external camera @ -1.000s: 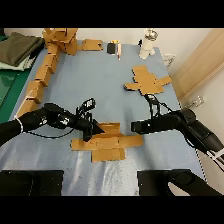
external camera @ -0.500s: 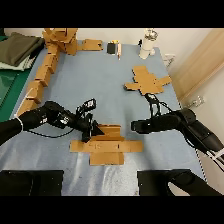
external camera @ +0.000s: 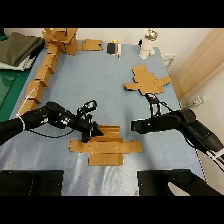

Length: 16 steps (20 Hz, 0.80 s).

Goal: Fold the box.

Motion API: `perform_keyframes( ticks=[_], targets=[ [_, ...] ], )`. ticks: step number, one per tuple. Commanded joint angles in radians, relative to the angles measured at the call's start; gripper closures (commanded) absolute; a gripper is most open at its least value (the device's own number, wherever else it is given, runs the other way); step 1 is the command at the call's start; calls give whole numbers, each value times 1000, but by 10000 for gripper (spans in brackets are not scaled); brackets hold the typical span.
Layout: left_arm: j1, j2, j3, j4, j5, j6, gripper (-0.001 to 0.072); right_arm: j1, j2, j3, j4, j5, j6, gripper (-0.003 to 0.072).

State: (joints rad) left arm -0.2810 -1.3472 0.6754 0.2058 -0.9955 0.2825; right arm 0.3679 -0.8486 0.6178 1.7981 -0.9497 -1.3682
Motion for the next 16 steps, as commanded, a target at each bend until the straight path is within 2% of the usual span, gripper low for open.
perform_keyframes(
  ticks=[1, 4, 7, 9, 12, 14, 16],
  targets=[
    [0, -2, 1, 5, 1, -22, 696, 1, 0, 0, 1, -1, 0, 685],
    [0, -2, 1, 3, -2, -21, 697, 2, 0, 0, 1, -12, 0, 685],
    [0, -2, 1, 3, -2, -21, 696, 23, 18, 0, -2, -126, -1, 686],
    [0, -2, 1, 3, -2, -21, 697, 103, 57, 0, -10, -167, 0, 687],
    [0, -2, 1, 3, -2, -21, 697, 327, 121, 0, -71, -157, 18, 686],
    [0, -2, 1, 3, -2, -21, 697, 525, 134, -4, -237, -153, 56, 687],
    [0, -2, 1, 3, -2, -21, 697, 718, 135, -37, -378, -89, 70, 686]
  ],
)
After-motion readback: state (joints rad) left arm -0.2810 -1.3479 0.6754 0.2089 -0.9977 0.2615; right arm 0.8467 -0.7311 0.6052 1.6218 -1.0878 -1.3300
